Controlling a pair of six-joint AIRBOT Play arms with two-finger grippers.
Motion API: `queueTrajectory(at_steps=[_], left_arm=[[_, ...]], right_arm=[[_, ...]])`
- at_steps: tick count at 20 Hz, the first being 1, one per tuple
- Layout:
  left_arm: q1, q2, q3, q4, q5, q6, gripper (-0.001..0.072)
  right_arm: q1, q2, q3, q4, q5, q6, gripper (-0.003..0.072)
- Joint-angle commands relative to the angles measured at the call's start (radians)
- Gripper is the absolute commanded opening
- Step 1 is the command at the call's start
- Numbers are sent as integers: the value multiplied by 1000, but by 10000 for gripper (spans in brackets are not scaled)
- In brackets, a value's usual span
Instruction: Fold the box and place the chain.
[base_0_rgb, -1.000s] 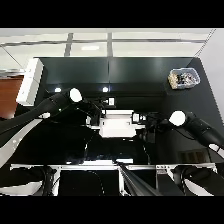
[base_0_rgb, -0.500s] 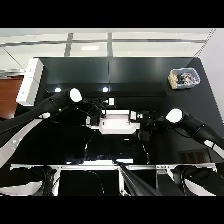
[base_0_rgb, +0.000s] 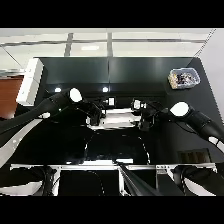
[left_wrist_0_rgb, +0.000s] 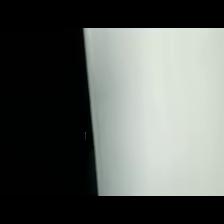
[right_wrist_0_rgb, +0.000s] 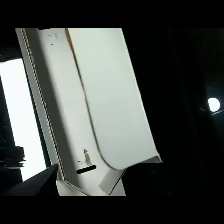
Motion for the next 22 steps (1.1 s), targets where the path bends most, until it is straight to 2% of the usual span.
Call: queueTrajectory(at_steps=[1,7,12,16,22], left_arm=[[-1,0,0,0,-1,1,30],[-1,0,0,0,0,1,30],[-1,0,0,0,0,1,30],[-1,0,0,0,0,1,30],[0,0,0,0,0,1,30]], right_arm=[[-11,1,5,76,-5,-95,618],[-10,-59,4,89,76,-130,618],[-20,-138,4,191,81,-307,618],[-23,-192,4,168,82,-310,618],[-24,-208,5,150,79,-310,618]])
